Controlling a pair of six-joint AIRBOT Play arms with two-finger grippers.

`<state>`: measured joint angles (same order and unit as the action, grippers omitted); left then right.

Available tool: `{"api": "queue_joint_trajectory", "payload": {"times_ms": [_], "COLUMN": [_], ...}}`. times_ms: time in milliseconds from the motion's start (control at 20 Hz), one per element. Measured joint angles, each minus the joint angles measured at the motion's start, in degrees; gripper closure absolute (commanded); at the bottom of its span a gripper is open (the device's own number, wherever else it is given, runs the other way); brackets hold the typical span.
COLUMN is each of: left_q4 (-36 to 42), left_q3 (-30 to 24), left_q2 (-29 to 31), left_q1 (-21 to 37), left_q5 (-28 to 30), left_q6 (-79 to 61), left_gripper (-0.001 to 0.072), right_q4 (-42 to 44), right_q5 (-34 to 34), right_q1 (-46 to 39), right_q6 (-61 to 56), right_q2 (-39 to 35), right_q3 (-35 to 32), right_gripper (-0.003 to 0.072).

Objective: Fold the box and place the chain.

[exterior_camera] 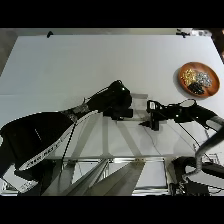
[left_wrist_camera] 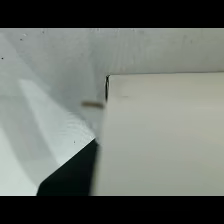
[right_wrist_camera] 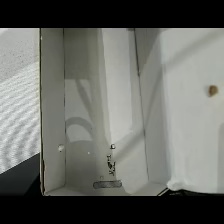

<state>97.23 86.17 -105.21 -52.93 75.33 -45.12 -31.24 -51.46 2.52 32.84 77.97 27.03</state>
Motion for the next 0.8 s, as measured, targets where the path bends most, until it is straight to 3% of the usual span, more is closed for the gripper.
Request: {"api": "queue_joint_trajectory", "payload": {"times_ms": [50,400,500,600,800], "left_q4": [-0.15,-0.07,-0.92,-1.73,-2.36], "left_q3": [0.0,0.02,0.02,0.02,0.04], "left_q2": [-0.02,2.36,3.37,4.22,5.84], "left_q1": [-0.02,0.02,0.04,0.09,0.76], "left_q5": [-0.79,0.87,1.95,3.61,7.37], "left_q6": [-0.46,-3.28,-4.0,-4.83,-8.87], "left_gripper": [0.0489,0.049,0.0489,0.0425,0.0422], "right_q4": [0.0,-0.04,-0.04,-0.04,0.0], "right_q5": [-0.02,-0.02,0.0,-0.02,0.0], "right_q1": [0.0,0.0,0.0,0.0,0.0], "right_q6": [-0.02,0.02,0.02,0.02,0.0], "right_q2": [0.0,0.0,0.0,0.0,0.0], "right_q3": [-0.02,-0.02,-0.02,-0.02,0.0], "right_gripper": [0.0274,0.0274,0.0274,0.0274,0.0274]}}
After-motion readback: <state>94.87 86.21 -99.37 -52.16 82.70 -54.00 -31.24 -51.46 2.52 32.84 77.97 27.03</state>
